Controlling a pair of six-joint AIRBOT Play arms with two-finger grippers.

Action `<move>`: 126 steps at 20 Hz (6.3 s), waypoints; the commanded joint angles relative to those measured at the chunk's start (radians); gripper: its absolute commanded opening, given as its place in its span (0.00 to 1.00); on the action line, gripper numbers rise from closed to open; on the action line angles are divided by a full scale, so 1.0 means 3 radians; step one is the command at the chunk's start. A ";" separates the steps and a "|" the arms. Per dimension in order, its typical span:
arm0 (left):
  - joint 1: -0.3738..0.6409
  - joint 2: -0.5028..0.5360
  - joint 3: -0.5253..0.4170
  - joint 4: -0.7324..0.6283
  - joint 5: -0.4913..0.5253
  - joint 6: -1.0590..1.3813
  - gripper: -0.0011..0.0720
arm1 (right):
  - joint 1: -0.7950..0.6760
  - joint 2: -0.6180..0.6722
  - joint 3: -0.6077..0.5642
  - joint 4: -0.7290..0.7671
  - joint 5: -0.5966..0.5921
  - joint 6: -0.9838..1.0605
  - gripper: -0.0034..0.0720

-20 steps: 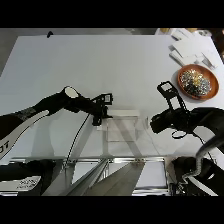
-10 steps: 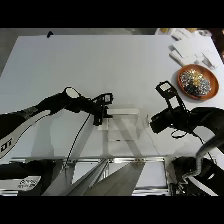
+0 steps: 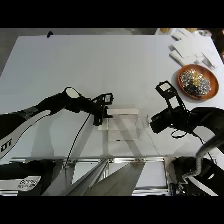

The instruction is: Fold the box and place the chain.

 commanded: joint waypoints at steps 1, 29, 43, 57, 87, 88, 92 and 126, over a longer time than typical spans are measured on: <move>-0.0001 0.0031 -0.0001 0.0090 -0.0013 -0.0125 0.02 | 0.0001 0.0003 0.0004 0.0003 0.0000 0.0003 0.44; -0.0001 0.0046 0.0186 0.0738 -0.0104 -0.0512 0.02 | 0.0001 -0.0009 0.0004 0.0003 -0.0104 0.0003 0.44; -0.0001 0.0120 0.0195 0.0795 -0.0140 -0.0529 0.02 | 0.0001 -0.0009 0.0004 0.0004 -0.0092 0.0003 0.44; -0.0120 0.0023 0.0342 0.0909 -0.0056 -0.0712 0.02 | 0.0001 -0.0009 0.0004 0.0004 -0.0078 -0.0257 0.44; -0.0120 0.0029 0.0341 0.0891 -0.0013 -0.0712 0.03 | 0.0512 -0.0197 -0.0276 0.0960 -0.0477 -0.3747 0.68; -0.0120 0.0029 0.0341 0.0893 -0.0014 -0.0712 0.03 | 0.0629 -0.0170 -0.0425 0.0947 -0.0745 -0.3746 0.90; -0.0120 0.0029 0.0341 0.0882 -0.0014 -0.0712 0.03 | 0.0893 -0.0151 -0.0928 0.0800 -0.1565 -0.3745 0.96; -0.0120 0.0029 0.0342 0.0881 -0.0025 -0.0712 0.03 | -0.0226 -0.0561 -0.0748 0.2321 -0.1525 -0.5231 0.93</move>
